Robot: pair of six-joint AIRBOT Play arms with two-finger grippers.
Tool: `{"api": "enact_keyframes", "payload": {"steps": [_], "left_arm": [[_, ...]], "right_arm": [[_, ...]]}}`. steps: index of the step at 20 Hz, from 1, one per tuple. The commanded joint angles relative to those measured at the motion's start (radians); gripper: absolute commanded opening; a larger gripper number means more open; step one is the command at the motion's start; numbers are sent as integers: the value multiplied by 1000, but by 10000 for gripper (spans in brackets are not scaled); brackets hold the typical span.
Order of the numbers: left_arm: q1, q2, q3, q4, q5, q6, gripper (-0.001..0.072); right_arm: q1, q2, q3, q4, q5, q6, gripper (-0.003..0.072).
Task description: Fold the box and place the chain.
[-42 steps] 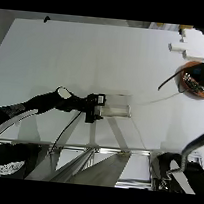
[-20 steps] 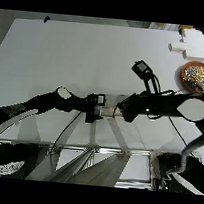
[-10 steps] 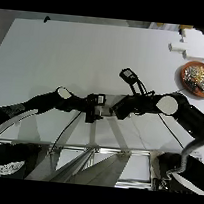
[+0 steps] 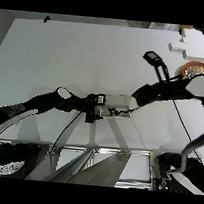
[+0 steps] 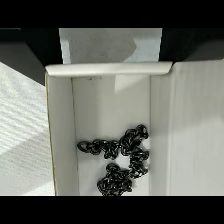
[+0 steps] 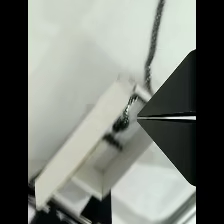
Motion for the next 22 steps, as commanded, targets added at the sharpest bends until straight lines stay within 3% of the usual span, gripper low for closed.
{"api": "enact_keyframes", "payload": {"steps": [1,4,9,11,15,22], "left_arm": [[0,0,0,0,1,0,206],[0,0,0,0,0,0,206],[0,0,0,0,0,0,206],[0,0,0,0,0,0,206],[0,0,0,0,0,0,206],[0,0,0,0,0,0,206]], "right_arm": [[-131,-2,12,-184,38,122,14],[-154,-50,-26,-280,-36,182,14],[-154,-195,-92,-296,-73,183,27],[-154,-229,-111,-293,-119,193,315],[-154,-242,-142,-298,-203,235,325],[-111,-323,-144,-325,-235,264,323]]}}
